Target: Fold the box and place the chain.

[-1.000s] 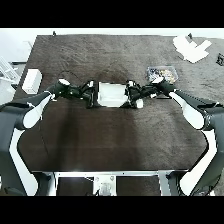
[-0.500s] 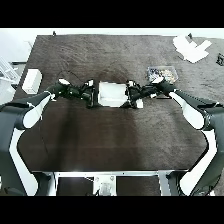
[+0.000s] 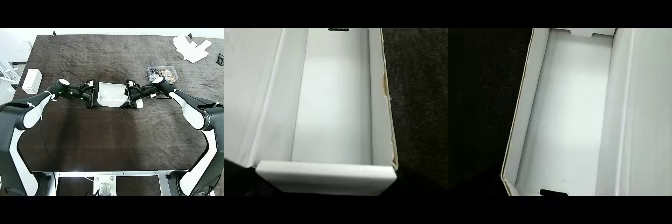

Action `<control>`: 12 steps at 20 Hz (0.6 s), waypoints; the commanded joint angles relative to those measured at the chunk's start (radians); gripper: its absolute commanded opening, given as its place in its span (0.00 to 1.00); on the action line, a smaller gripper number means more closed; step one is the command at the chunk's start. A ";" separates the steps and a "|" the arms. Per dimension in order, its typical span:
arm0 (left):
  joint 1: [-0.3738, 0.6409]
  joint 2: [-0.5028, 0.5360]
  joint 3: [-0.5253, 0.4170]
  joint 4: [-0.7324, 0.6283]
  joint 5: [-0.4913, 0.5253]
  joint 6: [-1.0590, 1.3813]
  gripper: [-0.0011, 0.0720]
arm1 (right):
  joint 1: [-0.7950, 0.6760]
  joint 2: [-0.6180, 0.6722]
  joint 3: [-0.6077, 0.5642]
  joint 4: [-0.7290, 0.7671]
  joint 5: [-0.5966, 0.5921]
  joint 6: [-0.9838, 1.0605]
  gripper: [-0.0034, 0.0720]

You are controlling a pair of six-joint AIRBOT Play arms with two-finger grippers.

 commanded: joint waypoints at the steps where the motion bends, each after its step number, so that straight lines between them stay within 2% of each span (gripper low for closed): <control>1: 0.000 0.000 0.001 -0.040 -0.024 0.029 1.00 | 0.000 0.000 0.000 0.000 0.000 0.000 0.83; 12: -0.007 -0.007 0.000 -0.033 0.009 0.029 1.00 | 0.000 0.000 0.000 0.000 0.001 0.000 0.83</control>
